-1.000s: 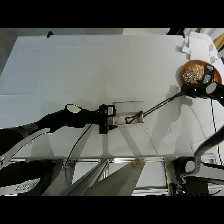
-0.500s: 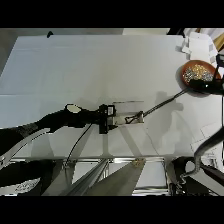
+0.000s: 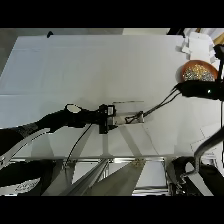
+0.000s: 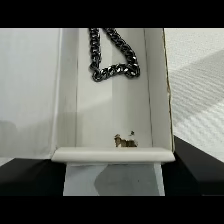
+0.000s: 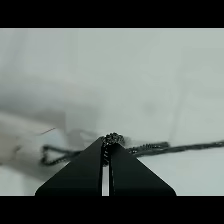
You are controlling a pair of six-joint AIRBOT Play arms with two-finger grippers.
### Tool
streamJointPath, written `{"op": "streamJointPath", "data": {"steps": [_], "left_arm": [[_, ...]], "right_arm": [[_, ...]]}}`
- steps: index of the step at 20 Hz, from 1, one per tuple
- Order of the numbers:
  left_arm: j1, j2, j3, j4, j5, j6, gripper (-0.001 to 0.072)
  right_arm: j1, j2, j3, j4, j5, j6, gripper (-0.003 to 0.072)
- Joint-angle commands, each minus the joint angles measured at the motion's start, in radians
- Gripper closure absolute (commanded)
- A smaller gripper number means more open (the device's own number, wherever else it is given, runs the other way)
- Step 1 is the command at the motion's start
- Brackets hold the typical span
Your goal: Fold the box and place the chain.
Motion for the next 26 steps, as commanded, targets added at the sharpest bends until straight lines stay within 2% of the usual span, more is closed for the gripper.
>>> {"op": "streamJointPath", "data": {"steps": [1, 5, 10, 17, 20, 23, 26], "left_arm": [[0.001, 0.0, 0.0, 0.0, 0.0, 0.0, 0.0575], [0.001, 0.001, 0.0, 0.0, 0.0, 0.0, 0.0575], [0.001, 0.0, 0.0, 0.0, 0.0, 0.0, 0.0575], [0.001, 0.0, 0.0, 0.0, 0.0, 0.0, 0.0575], [0.001, 0.0, 0.0, 0.0, 0.0, 0.0, 0.0575], [0.001, 0.0, 0.0, 0.0, 0.0, 0.0, 0.0575], [0.001, 0.0, 0.0, 0.0, 0.0, 0.0, 0.0575]], "right_arm": [[0.124, 0.088, 0.001, 0.081, 0.126, -0.05, 0.0674], [0.246, 0.138, 0.001, 0.134, 0.13, -0.047, 0.0674], [0.361, 0.139, 0.001, 0.222, 0.122, -0.048, 0.0674], [0.497, 0.126, -0.002, 0.228, -0.138, -0.079, 0.0674], [0.53, 0.067, -0.005, 0.227, -0.208, -0.116, 0.0674], [0.56, -0.045, -0.005, 0.218, -0.22, -0.136, 0.0674], [0.589, -0.177, -0.006, 0.116, -0.219, -0.15, 0.0674]]}}
